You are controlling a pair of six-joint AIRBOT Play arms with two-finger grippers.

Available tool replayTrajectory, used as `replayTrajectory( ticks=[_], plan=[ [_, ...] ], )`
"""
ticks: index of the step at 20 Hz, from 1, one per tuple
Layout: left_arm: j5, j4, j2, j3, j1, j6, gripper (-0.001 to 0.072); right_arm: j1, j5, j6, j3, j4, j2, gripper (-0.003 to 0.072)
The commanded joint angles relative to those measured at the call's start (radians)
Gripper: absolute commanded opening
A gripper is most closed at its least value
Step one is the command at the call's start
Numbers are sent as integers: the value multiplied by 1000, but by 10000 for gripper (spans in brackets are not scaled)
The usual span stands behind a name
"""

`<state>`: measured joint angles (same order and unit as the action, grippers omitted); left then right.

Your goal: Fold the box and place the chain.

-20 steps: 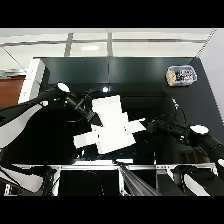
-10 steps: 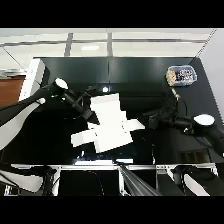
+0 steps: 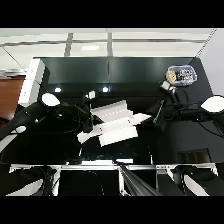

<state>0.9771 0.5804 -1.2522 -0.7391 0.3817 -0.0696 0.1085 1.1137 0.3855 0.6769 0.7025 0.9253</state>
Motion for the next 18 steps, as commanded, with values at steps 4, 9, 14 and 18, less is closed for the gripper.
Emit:
replayTrajectory(
  ticks=[4, 9, 14, 18],
  plan=[
    [-188, 142, -122, -51, 95, 145, 25, 167, -147, -41, -60, 207, -1, 672],
    [-178, 141, -186, -81, 109, 145, 25, 262, -203, -137, -170, 215, -1, 672],
    [-182, 142, -191, -80, 111, 145, 25, 355, -332, -252, -249, 214, 10, 672],
    [-184, 145, -191, -80, 113, 145, 25, 377, -341, -320, -250, 182, 48, 672]
  ],
)
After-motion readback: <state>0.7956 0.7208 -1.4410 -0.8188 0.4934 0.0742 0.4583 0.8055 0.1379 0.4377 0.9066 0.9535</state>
